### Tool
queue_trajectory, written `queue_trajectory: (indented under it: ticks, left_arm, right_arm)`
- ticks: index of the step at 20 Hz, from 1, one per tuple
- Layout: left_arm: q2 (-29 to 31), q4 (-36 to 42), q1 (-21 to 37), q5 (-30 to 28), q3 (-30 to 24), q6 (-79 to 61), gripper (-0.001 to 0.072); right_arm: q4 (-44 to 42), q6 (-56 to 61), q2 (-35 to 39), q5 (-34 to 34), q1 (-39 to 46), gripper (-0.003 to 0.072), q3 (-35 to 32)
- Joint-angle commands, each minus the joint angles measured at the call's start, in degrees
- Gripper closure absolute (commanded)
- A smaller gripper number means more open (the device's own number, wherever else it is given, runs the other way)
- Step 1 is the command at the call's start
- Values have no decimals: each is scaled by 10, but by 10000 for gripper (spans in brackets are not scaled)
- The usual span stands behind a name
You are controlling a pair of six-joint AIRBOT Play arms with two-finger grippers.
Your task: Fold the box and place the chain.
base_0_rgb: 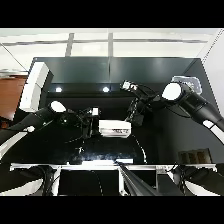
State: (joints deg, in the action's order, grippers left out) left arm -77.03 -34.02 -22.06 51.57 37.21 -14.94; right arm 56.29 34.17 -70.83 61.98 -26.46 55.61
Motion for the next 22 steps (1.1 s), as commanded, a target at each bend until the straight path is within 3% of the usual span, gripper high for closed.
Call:
queue_trajectory:
  ticks: [1, 16, 17, 20, 22]
  left_arm:
    - [0, 0, 0, -1, 0, 0, 233]
    - [0, 0, 0, -1, 0, 0, 233]
    - [0, 0, 0, -1, 0, 0, 234]
    - [0, 0, 0, -1, 0, 0, 233]
    - [0, 0, 0, -1, 0, 0, 233]
  right_arm:
    - [5, -8, 0, 10, -8, 145, 0]
    - [-6, 2, 1, 73, -16, 126, 1]
    - [3, 7, 1, 72, -16, 147, 1]
    - [8, 8, 0, 73, -19, 366, 1]
    - [15, 8, 0, 73, -27, 369, -1]
